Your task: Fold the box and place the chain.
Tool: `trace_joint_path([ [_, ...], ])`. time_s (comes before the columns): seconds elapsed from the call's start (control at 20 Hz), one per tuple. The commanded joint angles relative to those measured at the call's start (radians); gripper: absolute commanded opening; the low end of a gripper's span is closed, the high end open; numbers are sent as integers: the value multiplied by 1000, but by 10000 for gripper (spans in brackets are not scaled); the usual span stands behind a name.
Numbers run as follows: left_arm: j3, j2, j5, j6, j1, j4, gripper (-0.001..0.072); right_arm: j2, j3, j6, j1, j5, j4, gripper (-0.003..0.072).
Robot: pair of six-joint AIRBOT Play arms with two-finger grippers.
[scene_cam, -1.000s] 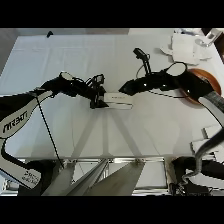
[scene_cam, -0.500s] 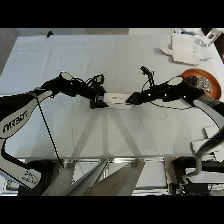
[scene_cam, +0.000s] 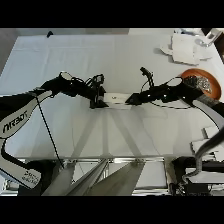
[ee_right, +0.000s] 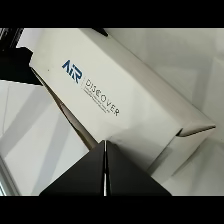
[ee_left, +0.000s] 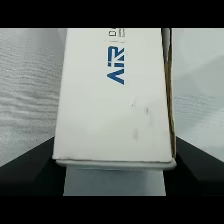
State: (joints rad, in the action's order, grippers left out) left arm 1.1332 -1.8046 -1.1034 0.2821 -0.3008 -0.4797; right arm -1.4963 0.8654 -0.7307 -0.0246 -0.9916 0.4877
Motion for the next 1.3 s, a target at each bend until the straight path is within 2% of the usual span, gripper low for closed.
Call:
trace_joint_path([
  [0.0, 0, 0, 0, 5, 0, -4, 394, 76, 6, 55, 1, -7, -112, 11],
  [0.1, 0, 0, 0, 5, 0, -4, 394, 130, 30, 54, 4, -19, -72, 11],
  [0.25, 0, 0, 0, 5, 0, -4, 394, 220, 66, 16, 47, -19, 64, 11],
  [0.5, 0, 0, 0, 5, 0, -4, 394, 358, 68, -120, 218, 14, 378, 11],
  [0.7, 0, 0, 0, 5, 0, -4, 394, 372, 68, -369, 338, 26, 608, 11],
  [0.95, 1, 0, 0, 5, 0, -4, 394, 372, 68, -549, 355, 6, 1003, 11],
  [1.25, 0, 0, 0, 5, 0, 0, 393, 372, 68, -555, 355, -3, 1018, 12],
])
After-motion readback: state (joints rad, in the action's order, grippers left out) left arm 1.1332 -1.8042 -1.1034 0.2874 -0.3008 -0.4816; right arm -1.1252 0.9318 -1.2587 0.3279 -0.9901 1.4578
